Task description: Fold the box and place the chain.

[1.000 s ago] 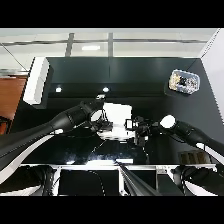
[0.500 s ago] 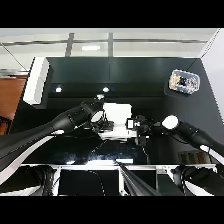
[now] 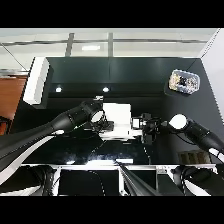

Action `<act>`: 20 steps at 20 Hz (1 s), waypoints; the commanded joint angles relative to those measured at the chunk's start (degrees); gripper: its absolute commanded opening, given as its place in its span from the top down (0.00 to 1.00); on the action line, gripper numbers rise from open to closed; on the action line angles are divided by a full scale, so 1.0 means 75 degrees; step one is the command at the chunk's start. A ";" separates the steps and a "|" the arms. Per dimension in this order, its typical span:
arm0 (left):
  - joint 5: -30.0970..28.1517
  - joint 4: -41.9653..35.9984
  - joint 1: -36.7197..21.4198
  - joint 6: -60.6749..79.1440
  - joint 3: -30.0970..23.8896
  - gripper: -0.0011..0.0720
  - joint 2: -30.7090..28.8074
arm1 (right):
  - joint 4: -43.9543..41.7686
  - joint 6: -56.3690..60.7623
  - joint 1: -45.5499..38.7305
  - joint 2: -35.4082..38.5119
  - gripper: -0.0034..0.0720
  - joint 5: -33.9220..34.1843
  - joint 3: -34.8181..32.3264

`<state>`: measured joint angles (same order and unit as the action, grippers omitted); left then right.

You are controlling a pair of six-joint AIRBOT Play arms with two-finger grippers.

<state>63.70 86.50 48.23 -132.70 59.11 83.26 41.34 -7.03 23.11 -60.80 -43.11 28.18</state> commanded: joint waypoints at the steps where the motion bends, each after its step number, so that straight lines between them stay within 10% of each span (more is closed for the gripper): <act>1: -0.0035 0.0000 0.0000 -0.0023 0.0006 0.95 0.0003 | -0.0166 -0.0047 -0.0026 0.0029 0.29 -0.0230 0.0003; 4: -0.0047 0.0000 0.0000 -0.0023 0.0006 0.95 0.0003 | -0.0629 -0.0277 -0.0026 -0.0009 0.32 -0.0227 0.0000; 7: -0.0061 0.0000 0.0000 -0.0020 0.0006 0.95 0.0003 | -0.0781 -0.0358 -0.0023 -0.0067 0.72 -0.0207 0.0000; 20: -0.0058 -0.0090 0.0000 -0.0023 0.0006 0.95 0.0003 | -0.2055 -0.0204 0.0656 -0.0583 0.72 0.0495 0.0000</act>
<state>63.35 86.26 48.21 -132.88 59.09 83.29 27.97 -8.64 27.62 -64.55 -40.56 28.18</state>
